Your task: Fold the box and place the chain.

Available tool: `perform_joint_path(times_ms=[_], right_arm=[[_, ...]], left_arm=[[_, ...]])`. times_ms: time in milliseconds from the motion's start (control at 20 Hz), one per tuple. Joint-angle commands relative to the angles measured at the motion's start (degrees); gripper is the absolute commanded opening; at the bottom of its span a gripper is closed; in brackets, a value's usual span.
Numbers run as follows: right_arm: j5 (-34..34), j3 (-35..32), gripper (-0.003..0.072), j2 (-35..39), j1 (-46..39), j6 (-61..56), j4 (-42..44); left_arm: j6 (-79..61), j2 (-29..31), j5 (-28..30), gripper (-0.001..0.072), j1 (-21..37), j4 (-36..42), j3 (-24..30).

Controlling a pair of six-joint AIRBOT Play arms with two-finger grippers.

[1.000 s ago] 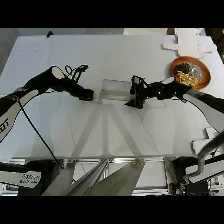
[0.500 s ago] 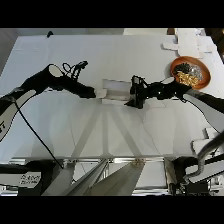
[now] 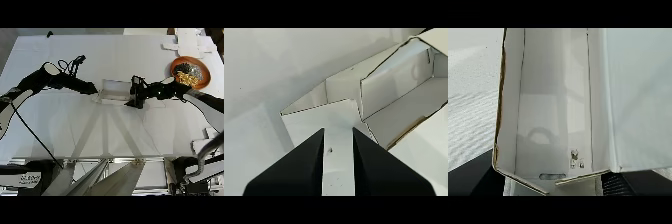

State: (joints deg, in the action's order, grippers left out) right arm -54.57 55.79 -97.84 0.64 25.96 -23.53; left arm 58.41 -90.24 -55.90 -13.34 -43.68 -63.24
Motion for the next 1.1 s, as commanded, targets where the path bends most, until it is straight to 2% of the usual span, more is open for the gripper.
perform_joint_path(times_ms=[0,50,100,150,200,350,650,1050], right_arm=[[-0.04,0.04,0.0566,-0.02,0.0,0.0,0.0],[-0.04,0.04,0.0566,-0.02,0.0,0.0,0.02],[-0.04,0.04,0.0566,-0.02,0.0,0.0,0.02],[-0.04,0.04,0.0566,-0.02,0.0,0.0,0.02],[-0.04,0.04,0.0566,-0.02,0.0,0.0,0.0],[-0.04,0.04,0.0566,-0.02,0.0,0.0,0.0],[-0.02,0.04,0.0566,-0.02,0.0,0.0,0.02],[-0.04,0.04,0.0566,-0.02,0.0,0.0,0.0]], left_arm=[[-0.79,-0.2,-0.09,0.021,1.57,0.11,-0.04],[-0.76,-0.02,-0.09,0.0203,2.64,0.04,-0.04],[-0.66,0.17,-0.15,0.0146,3.91,-0.33,-0.04],[-0.28,0.2,-0.92,0.0055,4.98,-0.96,-0.04],[-0.31,0.11,-1.62,0.0007,5.64,-1.49,-0.04],[3.02,-1.07,-1.73,0.0007,5.16,-3.87,-0.04],[5.09,-5.73,-0.7,0.0006,1.75,-3.32,-0.04],[5.31,-5.35,0.31,0.0006,1.25,-5.66,-0.04]])
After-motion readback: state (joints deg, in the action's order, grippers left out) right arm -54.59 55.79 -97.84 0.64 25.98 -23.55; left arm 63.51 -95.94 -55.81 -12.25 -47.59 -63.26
